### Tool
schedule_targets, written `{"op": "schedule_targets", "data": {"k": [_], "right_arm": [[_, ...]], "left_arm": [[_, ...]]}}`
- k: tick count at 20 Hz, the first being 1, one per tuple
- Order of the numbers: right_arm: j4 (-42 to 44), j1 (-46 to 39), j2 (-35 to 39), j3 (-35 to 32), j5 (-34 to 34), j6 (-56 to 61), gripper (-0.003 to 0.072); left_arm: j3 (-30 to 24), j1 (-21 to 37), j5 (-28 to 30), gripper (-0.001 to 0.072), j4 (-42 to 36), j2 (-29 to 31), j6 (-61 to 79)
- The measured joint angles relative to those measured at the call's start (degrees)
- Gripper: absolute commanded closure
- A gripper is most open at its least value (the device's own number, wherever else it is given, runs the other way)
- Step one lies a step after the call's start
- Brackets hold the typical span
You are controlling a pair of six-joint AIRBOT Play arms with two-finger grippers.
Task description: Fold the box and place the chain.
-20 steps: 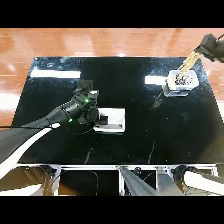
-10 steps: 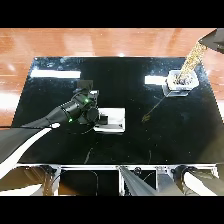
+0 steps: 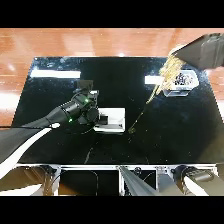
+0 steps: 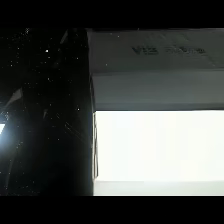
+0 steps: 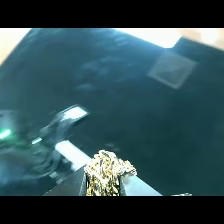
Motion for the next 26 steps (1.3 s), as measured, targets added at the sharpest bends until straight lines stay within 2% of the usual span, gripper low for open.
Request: {"op": "schedule_targets", "data": {"k": [4, 8, 19, 26], "right_arm": [[-0.5, 8.2, 0.4, -0.9, 0.4, -0.2, 0.0653], [-0.9, 12.7, -0.1, -2.3, -2.6, -0.4, 0.0653], [1.1, 19.4, -1.6, -2.4, -17.1, -0.8, 0.0653], [1.4, 19.9, -1.7, -2.0, -21.6, -1.2, 0.0653]], "left_arm": [[0.0, 0.0, -0.1, 0.0687, 0.0, 0.0, 0.0], [0.0, 0.0, -0.2, 0.0687, 0.0, 0.0, 0.0], [0.0, 0.0, -0.4, 0.0687, 0.0, 0.0, 0.0], [0.0, 0.0, -0.5, 0.0687, 0.0, 0.0, 0.0]]}}
